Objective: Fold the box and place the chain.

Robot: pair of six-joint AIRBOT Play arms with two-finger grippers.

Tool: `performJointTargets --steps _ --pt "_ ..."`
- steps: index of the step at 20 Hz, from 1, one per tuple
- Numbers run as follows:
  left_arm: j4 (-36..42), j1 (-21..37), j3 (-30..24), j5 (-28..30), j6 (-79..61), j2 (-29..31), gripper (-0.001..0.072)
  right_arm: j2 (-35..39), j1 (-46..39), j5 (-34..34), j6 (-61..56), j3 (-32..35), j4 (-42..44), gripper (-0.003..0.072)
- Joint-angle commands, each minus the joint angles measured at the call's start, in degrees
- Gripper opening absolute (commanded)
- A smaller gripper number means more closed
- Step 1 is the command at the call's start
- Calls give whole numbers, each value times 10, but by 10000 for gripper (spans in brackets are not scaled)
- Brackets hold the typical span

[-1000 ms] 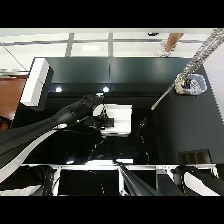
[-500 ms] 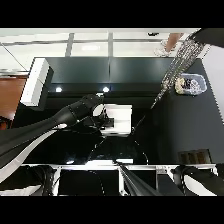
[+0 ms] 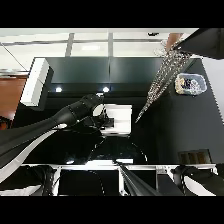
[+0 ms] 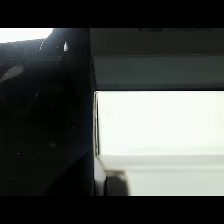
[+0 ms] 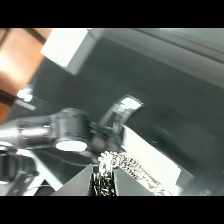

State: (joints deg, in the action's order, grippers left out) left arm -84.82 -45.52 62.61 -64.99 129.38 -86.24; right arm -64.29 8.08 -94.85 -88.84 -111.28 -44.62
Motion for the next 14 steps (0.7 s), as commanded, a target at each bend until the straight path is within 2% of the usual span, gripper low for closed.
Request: performJointTargets --steps 1,6,14 --pt "0 0 0 1 0 0 27 0 3 23 7 0 61 8" --pt "0 0 0 1 0 0 27 0 3 53 15 0 111 8" --pt "0 0 0 1 0 0 27 0 3 61 15 0 116 8"
